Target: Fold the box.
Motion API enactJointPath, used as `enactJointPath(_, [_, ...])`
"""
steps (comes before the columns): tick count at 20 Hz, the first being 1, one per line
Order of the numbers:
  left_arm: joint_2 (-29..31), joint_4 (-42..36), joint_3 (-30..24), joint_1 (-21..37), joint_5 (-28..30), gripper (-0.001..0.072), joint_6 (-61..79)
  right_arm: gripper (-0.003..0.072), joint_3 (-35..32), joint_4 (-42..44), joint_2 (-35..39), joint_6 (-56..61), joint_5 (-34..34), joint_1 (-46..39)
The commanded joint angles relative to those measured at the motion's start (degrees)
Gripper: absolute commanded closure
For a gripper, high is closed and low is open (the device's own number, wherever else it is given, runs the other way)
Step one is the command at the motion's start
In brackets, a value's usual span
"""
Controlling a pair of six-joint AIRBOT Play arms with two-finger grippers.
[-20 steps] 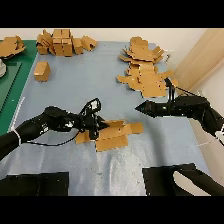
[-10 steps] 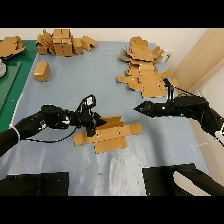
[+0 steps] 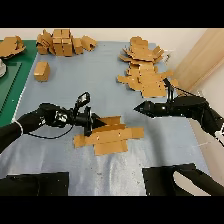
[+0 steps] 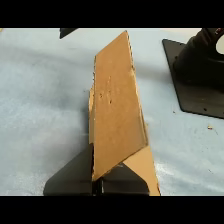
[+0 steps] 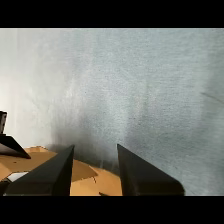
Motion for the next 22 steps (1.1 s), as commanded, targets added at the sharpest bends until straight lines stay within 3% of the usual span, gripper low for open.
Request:
enactJointPath(1, [-3.3,3.3,2.5,0.2,-1.7,0.0696,-0.2,0.0275,0.0,0.0,0.0,0.2,0.2,0.1])
enactJointPath(9, [-5.7,3.3,3.8,0.2,0.2,0.0697,1.4,0.0275,0.0,-0.9,0.0,0.2,0.2,0.0])
enactJointPath(14, [-5.6,2.5,3.1,0.2,-2.4,0.0697,1.3,0.0274,0.0,-0.9,0.0,0.2,0.2,0.1])
enactJointPath(22, [-1.4,-0.5,-2.2,0.2,-0.3,0.0697,4.7,0.0275,0.0,-0.9,0.0,0.2,0.4,0.1])
